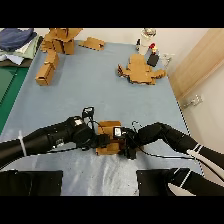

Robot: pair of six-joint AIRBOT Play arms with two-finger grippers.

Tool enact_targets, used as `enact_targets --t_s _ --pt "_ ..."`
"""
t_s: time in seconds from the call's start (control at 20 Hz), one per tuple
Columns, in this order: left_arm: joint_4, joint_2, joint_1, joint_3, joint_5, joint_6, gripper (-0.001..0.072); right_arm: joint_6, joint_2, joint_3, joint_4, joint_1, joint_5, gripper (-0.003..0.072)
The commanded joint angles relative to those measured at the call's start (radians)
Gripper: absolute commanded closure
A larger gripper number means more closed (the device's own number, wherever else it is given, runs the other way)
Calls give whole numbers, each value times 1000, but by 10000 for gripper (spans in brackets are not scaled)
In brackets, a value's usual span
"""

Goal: Fold the box.

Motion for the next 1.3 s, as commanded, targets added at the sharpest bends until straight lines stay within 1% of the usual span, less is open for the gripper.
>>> enact_targets --t_s 0.0,0.2,0.35,0.4,0.5,0.55,0.6,0.7,0.75,0.8,0.85,1.05,1.1,1.25 --pt "78 -54 -41 61 -85 -85 184 0 1 0 0 0 0 186" --pt "80 -84 -41 75 -89 -126 186 0 0 0 0 0 0 186" --pt "81 -136 -52 109 -93 -129 193 0 1 0 0 0 0 186" --pt "85 -160 -56 129 -109 -127 193 0 1 0 0 0 0 186" --pt "93 -210 -61 177 -188 -111 192 0 1 0 0 0 0 186" --pt "105 -225 -61 192 -232 -114 192 0 0 0 0 0 0 186" --pt "117 -229 -62 196 -254 -126 192 0 0 0 0 0 0 186" --pt "114 -229 -62 199 -243 -130 194 0 0 0 0 0 0 186" --pt "114 -229 -62 198 -238 -147 313 0 1 0 0 0 0 186" --pt "114 -229 -65 199 -224 -147 553 0 1 0 0 0 0 186" --pt "111 -229 -71 199 -203 -147 616 0 0 0 0 0 0 186" --pt "106 -229 -84 199 -186 -147 624 0 1 0 0 0 0 186" --pt "106 -229 -85 199 -186 -147 695 0 0 0 0 0 0 186" --pt "101 -229 -90 199 -185 -143 696 0 1 0 0 0 0 186"
